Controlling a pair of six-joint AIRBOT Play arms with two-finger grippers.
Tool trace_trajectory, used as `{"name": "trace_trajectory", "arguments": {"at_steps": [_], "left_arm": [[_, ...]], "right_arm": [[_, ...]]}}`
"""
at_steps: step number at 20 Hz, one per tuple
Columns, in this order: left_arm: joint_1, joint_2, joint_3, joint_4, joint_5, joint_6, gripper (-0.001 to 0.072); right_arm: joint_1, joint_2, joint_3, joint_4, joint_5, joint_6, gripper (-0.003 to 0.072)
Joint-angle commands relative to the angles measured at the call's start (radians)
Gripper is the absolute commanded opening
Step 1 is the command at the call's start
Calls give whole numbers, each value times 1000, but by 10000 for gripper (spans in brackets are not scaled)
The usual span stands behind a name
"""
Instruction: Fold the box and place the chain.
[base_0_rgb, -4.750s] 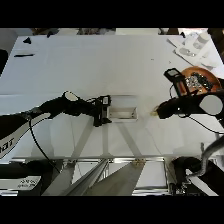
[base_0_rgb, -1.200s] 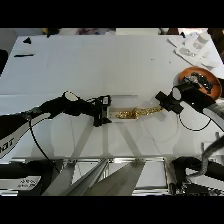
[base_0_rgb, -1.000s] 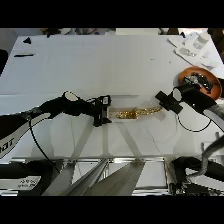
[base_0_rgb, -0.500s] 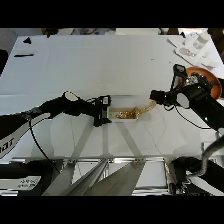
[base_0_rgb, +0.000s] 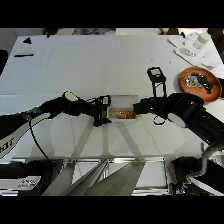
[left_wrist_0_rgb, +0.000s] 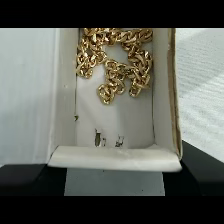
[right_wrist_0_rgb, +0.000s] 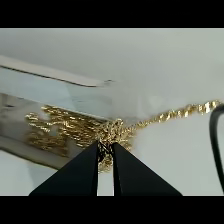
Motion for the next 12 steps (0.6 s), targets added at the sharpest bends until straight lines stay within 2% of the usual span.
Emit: {"name": "trace_trajectory", "arguments": {"at_steps": [1, 12], "left_arm": [[0, 1, 0, 0, 0, 0, 291], [0, 1, 0, 0, 0, 0, 291]], "right_arm": [[67, -1, 2, 38, -143, -6, 8], [164, -179, 68, 50, -213, -8, 7]]}}
